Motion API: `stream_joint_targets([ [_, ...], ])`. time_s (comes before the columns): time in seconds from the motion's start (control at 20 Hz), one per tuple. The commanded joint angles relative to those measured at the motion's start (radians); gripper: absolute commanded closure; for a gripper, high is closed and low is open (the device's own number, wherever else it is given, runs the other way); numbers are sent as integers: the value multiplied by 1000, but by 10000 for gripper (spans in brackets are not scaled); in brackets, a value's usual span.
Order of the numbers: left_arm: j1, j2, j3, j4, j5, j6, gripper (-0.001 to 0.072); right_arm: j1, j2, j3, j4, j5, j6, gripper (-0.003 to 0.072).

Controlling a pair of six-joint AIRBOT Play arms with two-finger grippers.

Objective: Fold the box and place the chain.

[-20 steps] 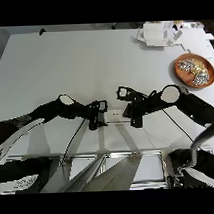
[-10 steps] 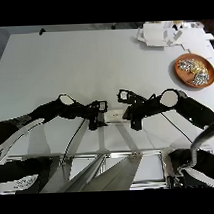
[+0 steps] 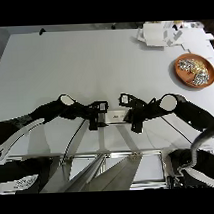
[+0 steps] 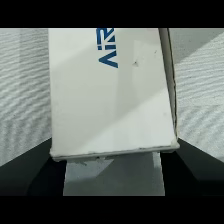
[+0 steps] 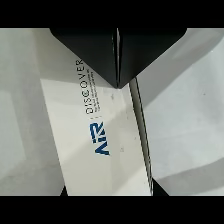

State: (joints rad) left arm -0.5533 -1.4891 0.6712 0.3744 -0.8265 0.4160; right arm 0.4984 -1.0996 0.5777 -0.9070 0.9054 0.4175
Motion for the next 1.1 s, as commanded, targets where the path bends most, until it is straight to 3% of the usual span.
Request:
stream_joint_targets([
  [0.0,1,1,0,0,0,-1,504,1,-2,-16,-14,-9,0,668],
  [0.4,1,1,0,0,-1,-1,504,1,-26,-14,-12,-8,1,668],
  [0.75,1,1,0,0,0,-1,504,1,140,-1,40,-116,1,667],
  [1.05,1,1,0,0,0,-1,504,-7,287,37,-7,-89,70,666],
])
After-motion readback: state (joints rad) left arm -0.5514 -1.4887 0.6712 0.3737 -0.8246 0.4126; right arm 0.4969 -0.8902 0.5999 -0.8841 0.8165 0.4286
